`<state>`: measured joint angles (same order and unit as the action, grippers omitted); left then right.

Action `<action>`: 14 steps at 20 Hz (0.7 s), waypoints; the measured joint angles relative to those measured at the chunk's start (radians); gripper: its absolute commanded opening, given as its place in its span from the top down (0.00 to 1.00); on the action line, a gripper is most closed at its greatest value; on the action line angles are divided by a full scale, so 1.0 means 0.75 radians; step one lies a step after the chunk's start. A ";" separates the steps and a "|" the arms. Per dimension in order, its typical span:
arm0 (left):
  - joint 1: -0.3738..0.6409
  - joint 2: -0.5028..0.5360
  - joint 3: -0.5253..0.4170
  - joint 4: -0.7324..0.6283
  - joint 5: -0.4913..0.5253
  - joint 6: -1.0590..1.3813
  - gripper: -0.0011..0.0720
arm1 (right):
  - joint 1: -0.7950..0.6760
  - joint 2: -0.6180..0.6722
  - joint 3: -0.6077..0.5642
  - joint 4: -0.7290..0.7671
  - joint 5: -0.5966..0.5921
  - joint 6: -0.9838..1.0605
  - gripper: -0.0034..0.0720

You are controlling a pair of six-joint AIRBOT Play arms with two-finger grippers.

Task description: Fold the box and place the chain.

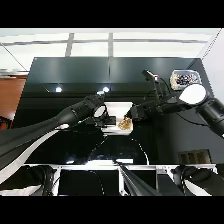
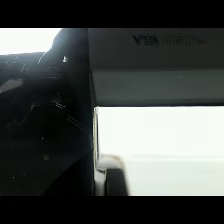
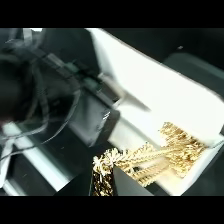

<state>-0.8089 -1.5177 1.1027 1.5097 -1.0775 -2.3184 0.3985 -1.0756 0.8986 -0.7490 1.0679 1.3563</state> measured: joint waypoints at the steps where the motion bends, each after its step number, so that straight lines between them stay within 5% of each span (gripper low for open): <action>1: 0.001 0.000 0.000 -0.001 0.000 0.000 0.95 | 0.004 -0.008 -0.009 -0.009 -0.025 0.003 0.59; 14: 0.004 0.000 0.000 -0.001 0.003 0.000 0.95 | -0.489 0.185 -0.020 -0.548 0.129 0.079 0.60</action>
